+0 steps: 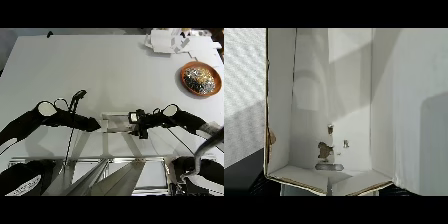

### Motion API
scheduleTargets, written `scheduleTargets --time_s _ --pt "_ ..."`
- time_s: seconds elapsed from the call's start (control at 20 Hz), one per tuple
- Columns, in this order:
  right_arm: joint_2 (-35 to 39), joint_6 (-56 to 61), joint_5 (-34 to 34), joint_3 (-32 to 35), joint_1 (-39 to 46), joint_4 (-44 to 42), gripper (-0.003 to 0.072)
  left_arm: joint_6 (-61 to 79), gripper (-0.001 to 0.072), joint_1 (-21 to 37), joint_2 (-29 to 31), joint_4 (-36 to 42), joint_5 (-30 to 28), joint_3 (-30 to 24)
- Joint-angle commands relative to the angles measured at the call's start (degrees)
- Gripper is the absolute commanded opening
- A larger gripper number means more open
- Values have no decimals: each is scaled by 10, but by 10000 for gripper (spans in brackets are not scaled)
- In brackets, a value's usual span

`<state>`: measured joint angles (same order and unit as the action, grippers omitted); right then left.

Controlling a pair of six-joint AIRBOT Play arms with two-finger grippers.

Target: Fold the box and place the chain.

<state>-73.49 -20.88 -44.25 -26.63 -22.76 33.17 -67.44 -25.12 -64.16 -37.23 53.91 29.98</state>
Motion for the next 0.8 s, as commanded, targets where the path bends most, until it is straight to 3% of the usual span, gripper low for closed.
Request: scheduleTargets --time_s 0.0,0.15,0.2,0.25,0.3,0.5,0.75 --pt "0 0 0 0 0 0 402 5 294 -30 -15 13 -19 0" --pt "0 0 0 0 0 0 402 5 297 -43 -14 30 -44 0" --pt "0 0 0 0 0 0 402 5 346 -47 -14 33 -47 0" --pt "0 0 0 0 0 0 402 2 443 -53 -14 33 -51 0" --pt "0 0 0 0 0 0 402 -1 460 -59 -14 33 -58 0" --pt "0 0 0 0 0 0 402 -38 462 -76 -14 24 -89 5" --pt "0 0 0 0 0 0 402 -129 462 -95 -15 -59 -98 42"
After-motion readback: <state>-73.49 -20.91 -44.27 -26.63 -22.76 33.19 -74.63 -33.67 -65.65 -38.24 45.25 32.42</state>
